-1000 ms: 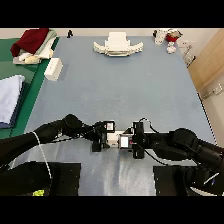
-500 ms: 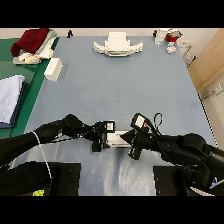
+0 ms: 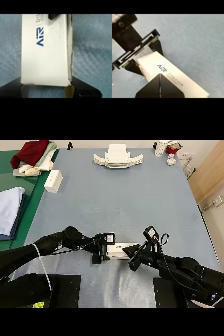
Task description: Fold the box.
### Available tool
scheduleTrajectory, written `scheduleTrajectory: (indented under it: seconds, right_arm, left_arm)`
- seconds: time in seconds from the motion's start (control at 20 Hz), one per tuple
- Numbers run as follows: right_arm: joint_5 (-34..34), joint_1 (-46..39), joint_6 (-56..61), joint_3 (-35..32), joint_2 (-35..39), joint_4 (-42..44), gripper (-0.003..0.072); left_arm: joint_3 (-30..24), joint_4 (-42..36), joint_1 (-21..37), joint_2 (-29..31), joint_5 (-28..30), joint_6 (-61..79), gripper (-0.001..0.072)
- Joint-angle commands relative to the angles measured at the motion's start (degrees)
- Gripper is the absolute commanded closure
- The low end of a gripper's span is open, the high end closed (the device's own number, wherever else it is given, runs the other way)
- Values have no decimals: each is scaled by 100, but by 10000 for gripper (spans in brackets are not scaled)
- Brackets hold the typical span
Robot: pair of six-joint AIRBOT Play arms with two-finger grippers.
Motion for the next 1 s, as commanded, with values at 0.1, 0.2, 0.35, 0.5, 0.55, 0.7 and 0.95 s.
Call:
scheduleTrajectory:
  seconds: [0.1,0.2,0.35,0.5,0.55,0.7,0.95]
  right_arm:
    - [81,269,98,-101,-463,-15,684]
    - [83,341,96,-103,-603,-72,684]
    - [85,343,94,-103,-654,-87,684]
    - [94,343,90,-96,-649,-138,683]
    - [96,343,90,-96,-605,-175,684]
    - [68,341,92,-81,-302,-216,682]
    - [-31,297,90,-11,269,-535,682]
  left_arm:
    - [2,0,0,0,0,2,248]
    - [2,0,0,0,0,2,248]
    - [2,0,0,0,0,2,248]
    - [2,0,0,0,0,2,248]
    - [2,0,0,0,0,2,248]
    - [2,0,0,0,2,2,248]
    - [2,0,0,0,0,2,248]
